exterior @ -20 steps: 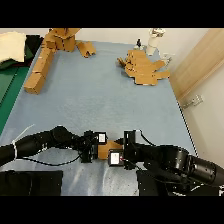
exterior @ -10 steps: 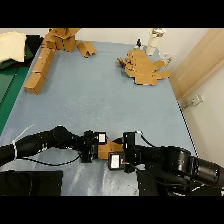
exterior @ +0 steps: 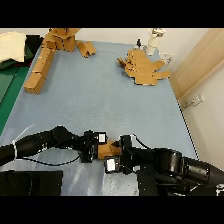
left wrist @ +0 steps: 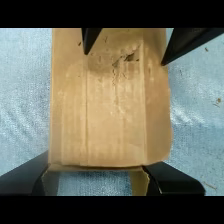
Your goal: Fold the box.
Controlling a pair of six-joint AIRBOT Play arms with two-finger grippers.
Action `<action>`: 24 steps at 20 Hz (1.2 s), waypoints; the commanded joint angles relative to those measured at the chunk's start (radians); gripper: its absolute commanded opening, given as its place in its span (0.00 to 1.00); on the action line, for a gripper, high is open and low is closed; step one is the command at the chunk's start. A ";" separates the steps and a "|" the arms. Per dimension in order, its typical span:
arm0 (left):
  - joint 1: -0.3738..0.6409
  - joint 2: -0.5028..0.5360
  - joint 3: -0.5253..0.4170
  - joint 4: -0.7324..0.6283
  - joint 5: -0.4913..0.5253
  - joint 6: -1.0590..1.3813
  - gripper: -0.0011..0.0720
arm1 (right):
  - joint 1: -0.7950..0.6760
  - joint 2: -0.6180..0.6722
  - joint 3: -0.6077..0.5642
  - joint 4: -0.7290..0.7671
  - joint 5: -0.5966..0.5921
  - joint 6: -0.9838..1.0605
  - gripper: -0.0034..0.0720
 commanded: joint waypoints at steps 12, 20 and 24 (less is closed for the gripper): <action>0.000 0.000 0.001 0.000 0.000 0.000 0.67 | 0.002 -0.025 0.028 -0.157 0.016 0.042 0.71; 0.000 0.000 0.001 0.000 0.000 0.000 0.67 | 0.002 -0.025 0.041 -0.160 0.016 0.042 0.60; 0.000 0.000 0.001 0.000 0.000 0.000 0.67 | 0.002 -0.027 0.040 -0.137 0.013 0.042 0.53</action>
